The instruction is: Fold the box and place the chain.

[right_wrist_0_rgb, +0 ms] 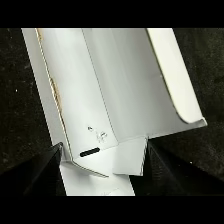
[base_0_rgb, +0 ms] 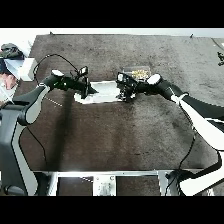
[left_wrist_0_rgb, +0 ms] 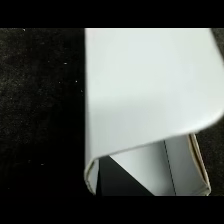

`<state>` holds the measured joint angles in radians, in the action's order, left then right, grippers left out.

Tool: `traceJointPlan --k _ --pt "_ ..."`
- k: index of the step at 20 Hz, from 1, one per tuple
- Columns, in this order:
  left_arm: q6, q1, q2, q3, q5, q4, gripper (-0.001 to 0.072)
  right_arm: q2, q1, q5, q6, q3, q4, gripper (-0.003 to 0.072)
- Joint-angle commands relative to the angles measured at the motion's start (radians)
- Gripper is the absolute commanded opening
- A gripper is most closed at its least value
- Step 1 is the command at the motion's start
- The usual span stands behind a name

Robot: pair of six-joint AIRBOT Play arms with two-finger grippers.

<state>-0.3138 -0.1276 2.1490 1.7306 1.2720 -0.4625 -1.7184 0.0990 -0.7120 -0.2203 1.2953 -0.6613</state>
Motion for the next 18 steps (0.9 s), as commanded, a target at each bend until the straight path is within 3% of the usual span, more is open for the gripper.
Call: traceJointPlan --k 1,9,14,18 --pt "-0.001 0.0 0.0 0.0 0.002 0.0 0.0011 -0.014 -0.013 -0.049 0.004 0.022 -0.01 0.0597" --pt "0.0 0.0 0.0 0.0 0.002 0.0 0.0012 -0.017 -0.018 -0.06 -0.019 0.03 -0.008 0.0597" --pt "0.0 0.0 0.0 0.0 0.002 0.0 0.0012 -0.089 -0.039 -0.164 0.026 0.146 -0.004 0.0597" --pt "0.0 0.0 0.0 0.0 0.002 0.0 0.0012 -0.102 -0.061 -0.208 0.025 0.16 0.022 0.0597"
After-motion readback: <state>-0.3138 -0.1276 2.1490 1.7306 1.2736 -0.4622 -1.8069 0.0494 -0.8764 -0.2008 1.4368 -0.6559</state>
